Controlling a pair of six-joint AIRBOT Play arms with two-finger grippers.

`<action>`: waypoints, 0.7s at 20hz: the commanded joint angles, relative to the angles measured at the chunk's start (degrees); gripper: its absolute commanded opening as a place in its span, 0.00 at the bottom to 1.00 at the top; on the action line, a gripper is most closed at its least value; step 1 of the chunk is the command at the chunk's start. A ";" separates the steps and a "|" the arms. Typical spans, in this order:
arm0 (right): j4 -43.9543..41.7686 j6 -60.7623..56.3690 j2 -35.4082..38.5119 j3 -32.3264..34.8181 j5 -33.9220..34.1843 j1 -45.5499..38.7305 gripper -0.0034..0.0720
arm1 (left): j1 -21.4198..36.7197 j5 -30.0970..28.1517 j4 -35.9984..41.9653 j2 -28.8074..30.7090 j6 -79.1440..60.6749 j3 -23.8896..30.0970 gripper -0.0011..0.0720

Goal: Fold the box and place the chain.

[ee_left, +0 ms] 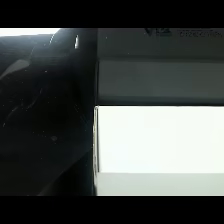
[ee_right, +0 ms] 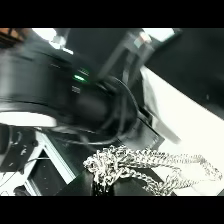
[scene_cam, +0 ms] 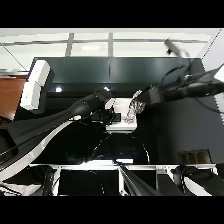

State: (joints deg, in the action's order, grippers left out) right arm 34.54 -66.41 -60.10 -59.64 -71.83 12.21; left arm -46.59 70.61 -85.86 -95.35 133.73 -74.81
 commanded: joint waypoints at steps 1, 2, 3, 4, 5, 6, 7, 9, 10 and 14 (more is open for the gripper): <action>0.00 -0.15 -0.35 9.55 9.07 2.25 0.07 | 0.04 -0.02 0.00 0.00 0.00 -0.02 0.05; -0.17 -0.31 -0.50 11.76 11.10 2.34 0.07 | 0.04 -0.02 0.00 0.00 0.00 -0.02 0.05; -0.42 -0.37 -0.72 13.51 12.24 2.38 0.07 | 0.04 -0.02 -0.02 0.00 0.00 -0.02 0.05; -0.28 -0.37 -0.92 14.69 12.39 2.54 0.07 | 0.04 -0.02 0.00 0.00 0.00 -0.02 0.05; -0.22 -0.37 -1.18 15.56 12.37 2.80 0.07 | 0.04 -0.02 -0.02 0.00 0.00 -0.02 0.05; -0.24 -0.42 -1.33 16.37 13.18 3.32 0.11 | 0.04 -0.02 0.00 0.00 0.00 -0.02 0.05; -0.17 -0.44 -1.38 16.87 14.47 4.04 0.30 | 0.04 -0.02 -0.02 0.00 0.00 -0.02 0.05; -0.02 -0.39 -1.60 16.85 16.20 4.59 0.42 | 0.04 0.02 0.00 0.00 0.00 -0.02 0.05; 0.15 -0.37 -1.57 16.59 15.96 3.67 0.42 | 0.04 0.09 0.00 0.00 0.00 -0.02 0.05; 7.48 -0.46 0.48 12.15 6.80 -5.95 0.42 | 0.02 0.11 0.00 0.00 0.00 -0.02 0.05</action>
